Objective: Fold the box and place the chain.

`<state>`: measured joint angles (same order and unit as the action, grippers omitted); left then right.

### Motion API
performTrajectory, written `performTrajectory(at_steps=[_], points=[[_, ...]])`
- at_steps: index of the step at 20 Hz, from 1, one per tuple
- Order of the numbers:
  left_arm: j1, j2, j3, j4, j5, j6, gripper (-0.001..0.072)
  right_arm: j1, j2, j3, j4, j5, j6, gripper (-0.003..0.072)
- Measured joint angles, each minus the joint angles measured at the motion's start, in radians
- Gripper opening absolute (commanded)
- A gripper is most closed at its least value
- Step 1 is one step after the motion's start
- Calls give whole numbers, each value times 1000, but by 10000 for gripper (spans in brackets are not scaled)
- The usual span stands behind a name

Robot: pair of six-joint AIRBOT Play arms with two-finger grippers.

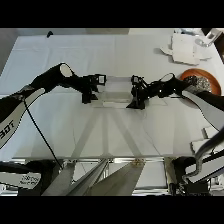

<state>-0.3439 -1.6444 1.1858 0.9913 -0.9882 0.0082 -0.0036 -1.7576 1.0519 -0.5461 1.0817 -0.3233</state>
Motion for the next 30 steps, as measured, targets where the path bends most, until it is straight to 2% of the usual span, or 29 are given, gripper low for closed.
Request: performTrajectory(at_steps=[4, 7, 11, 15, 16, 18, 19, 25, 29, 30], points=[[0, -9, 0, -11, -86, 72, 412, 0, 0, 0, 0, 0, 0, 571], [-1, -21, 0, -16, -120, 103, 313, 0, 0, 0, 0, 0, 0, 571], [-4, -36, 0, 0, -127, 116, 315, 0, 0, 0, 0, 0, 0, 571], [-5, -40, 0, 9, -76, 74, 334, 0, 0, 0, 0, 0, 0, 571], [-5, -40, 0, 11, -68, 64, 365, 0, 0, 0, 0, 0, 0, 571], [-5, -41, 0, 12, -51, 47, 492, 0, 0, 0, 0, 0, 0, 571], [-5, -41, 0, 12, -47, 43, 512, 0, 0, 0, 0, 0, 0, 571], [-6, -41, 0, -28, -27, 37, 509, 0, 0, 0, 0, 0, 0, 571], [-6, -41, 0, -51, -53, 37, 482, 0, 0, 0, 0, 0, 0, 571], [-6, -41, 0, -55, -60, 37, 443, 0, 0, 0, 0, 0, 0, 571]])
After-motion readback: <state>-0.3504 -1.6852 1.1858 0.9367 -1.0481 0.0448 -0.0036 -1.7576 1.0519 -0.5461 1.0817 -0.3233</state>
